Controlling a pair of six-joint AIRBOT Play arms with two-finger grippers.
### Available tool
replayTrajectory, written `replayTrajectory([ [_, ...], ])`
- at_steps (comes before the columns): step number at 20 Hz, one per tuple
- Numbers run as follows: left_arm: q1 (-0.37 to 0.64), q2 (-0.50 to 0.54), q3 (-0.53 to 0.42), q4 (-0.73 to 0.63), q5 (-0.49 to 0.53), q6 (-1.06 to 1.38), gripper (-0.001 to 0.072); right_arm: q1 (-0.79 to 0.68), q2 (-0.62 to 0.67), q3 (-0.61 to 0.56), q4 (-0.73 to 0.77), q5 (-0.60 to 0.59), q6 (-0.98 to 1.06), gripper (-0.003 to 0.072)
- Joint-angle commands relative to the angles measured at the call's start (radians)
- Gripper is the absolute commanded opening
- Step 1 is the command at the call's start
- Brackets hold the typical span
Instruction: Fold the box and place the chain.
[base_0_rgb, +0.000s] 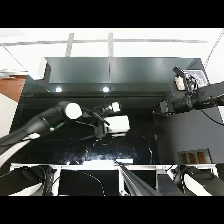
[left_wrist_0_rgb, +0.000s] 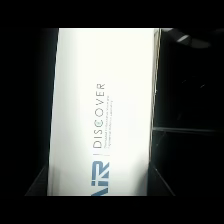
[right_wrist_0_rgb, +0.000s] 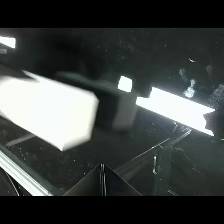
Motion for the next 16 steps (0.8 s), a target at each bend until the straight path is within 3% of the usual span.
replayTrajectory([
  [1, 0.196, 0.090, 0.036, 0.214, -0.083, -0.196, 0.0217, 0.000, 0.001, 0.000, 0.008, 0.018, 0.000, 0.0019],
  [6, 0.708, 0.105, 0.036, 0.225, -0.085, -0.368, 0.0218, 0.000, 0.001, 0.000, 0.015, 0.045, 0.000, 0.0019],
  [9, 0.938, 0.053, 0.043, 0.221, -0.075, -0.385, 0.0219, 0.000, 0.001, 0.000, 0.015, 0.062, 0.000, 0.0019],
  [12, 1.051, -0.027, 0.093, 0.221, -0.059, -0.385, 0.0224, 0.000, 0.001, 0.000, 0.015, 0.096, 0.000, 0.0019],
  [16, 1.067, -0.164, 0.209, 0.219, -0.019, -0.396, 0.0224, 0.000, 0.001, 0.000, 0.015, 0.129, 0.000, 0.0019],
])
